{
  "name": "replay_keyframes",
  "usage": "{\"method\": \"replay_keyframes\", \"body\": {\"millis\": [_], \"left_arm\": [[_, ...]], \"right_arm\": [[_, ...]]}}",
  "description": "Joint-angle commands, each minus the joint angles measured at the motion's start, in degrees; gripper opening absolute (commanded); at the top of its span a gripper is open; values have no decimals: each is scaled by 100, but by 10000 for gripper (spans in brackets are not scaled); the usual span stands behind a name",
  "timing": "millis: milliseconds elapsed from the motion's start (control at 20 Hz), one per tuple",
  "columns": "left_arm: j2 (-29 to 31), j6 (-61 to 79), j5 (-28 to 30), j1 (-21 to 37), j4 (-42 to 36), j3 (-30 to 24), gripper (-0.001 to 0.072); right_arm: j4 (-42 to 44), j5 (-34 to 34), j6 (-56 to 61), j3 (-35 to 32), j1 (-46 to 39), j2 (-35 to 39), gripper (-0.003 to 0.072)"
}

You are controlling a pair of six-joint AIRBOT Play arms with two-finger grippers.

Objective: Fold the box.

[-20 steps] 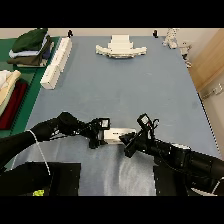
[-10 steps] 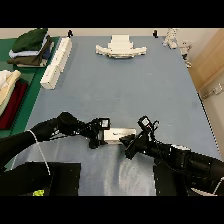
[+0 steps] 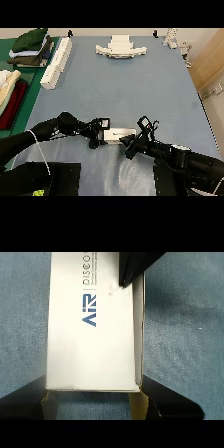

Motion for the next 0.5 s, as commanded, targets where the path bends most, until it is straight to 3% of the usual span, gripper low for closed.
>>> {"method": "replay_keyframes", "body": {"millis": [0,100,200,450], "left_arm": [[-2,2,2,2,2,4,485],[-2,2,2,2,2,4,484],[-2,2,2,2,2,4,485],[-2,2,0,2,2,4,485]], "right_arm": [[2,-37,-330,254,-7,313,8],[-4,-540,-802,564,-2,533,8],[-2,-1451,-1340,1032,0,575,8],[114,-4594,-2221,2730,-291,-120,8]]}}
